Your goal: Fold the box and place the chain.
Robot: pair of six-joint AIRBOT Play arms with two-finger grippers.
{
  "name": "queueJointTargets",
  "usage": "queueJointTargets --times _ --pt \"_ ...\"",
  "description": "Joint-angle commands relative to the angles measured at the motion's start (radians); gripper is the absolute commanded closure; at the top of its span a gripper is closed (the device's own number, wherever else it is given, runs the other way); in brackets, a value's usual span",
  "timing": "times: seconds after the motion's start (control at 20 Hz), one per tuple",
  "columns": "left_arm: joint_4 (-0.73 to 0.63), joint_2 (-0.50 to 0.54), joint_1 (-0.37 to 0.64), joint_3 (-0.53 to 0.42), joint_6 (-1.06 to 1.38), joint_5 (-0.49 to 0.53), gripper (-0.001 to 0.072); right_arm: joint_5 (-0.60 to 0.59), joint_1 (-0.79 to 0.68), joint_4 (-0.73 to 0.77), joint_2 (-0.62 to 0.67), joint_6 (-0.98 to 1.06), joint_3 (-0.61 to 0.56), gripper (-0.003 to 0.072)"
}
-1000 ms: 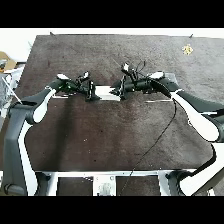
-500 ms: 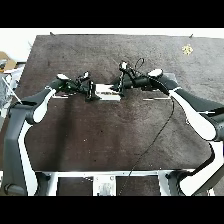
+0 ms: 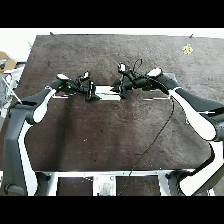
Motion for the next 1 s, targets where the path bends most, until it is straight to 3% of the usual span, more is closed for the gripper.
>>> queueJointTargets --times 0.0,0.25,0.45,0.65,0.95 --pt "0.0 -0.001 -0.001 0.0 0.0 0.0 0.0425 0.023 0.0 -0.027 0.0 0.021 -0.012 0.0482" --pt "0.0 -0.001 -0.001 0.0 0.0 0.0 0.0425 0.023 0.0 -0.063 -0.004 0.028 -0.032 0.0482" --pt "0.0 -0.001 -0.001 0.0 0.0 0.0 0.0425 -0.046 -0.001 -0.036 -0.005 0.027 -0.006 0.0482" --pt "0.0 -0.001 -0.001 0.0 0.0 0.0 0.0425 0.013 0.0 -0.017 -0.005 0.051 0.076 0.0482" --pt "0.0 -0.001 -0.001 0.0 0.0 0.0 0.0425 0.018 0.0 -0.075 -0.023 0.098 0.078 0.0482"
